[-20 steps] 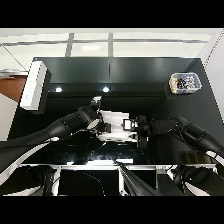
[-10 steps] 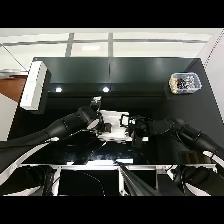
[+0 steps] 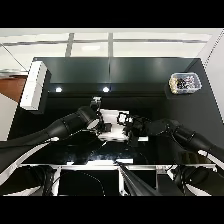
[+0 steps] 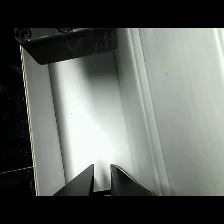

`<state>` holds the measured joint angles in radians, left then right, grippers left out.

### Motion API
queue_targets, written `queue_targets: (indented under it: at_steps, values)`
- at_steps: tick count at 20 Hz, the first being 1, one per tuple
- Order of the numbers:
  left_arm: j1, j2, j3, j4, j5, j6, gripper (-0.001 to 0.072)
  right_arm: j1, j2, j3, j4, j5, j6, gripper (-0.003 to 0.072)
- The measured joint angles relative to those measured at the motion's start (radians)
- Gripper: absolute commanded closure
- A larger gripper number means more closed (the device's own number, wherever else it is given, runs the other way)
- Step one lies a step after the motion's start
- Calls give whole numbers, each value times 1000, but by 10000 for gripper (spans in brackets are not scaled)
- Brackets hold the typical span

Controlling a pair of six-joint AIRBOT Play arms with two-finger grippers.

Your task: Fold the box and place the chain.

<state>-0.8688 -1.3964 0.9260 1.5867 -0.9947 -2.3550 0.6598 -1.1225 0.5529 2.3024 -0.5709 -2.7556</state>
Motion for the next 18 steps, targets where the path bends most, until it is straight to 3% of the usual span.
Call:
queue_targets:
  at_steps: [5,6,8,10,11,15,17,18]
  values:
    - [0,0,0,-2,0,0,677,1,-4,0,-2,6,3,560]
    - [0,0,0,-2,0,0,677,1,-4,0,-2,6,3,530]
    - [0,0,0,-2,0,0,677,1,-4,0,-2,8,3,281]
    - [0,0,0,-2,1,0,677,1,-4,0,-1,9,3,280]
    - [0,0,0,-2,1,0,677,1,-4,0,-1,10,3,457]
    - [0,0,0,-2,0,0,677,1,-4,0,-2,14,3,493]
    - [0,0,0,-2,0,0,677,1,-4,0,-2,15,3,625]
    - [0,0,0,-2,0,1,677,1,-4,0,0,16,3,624]
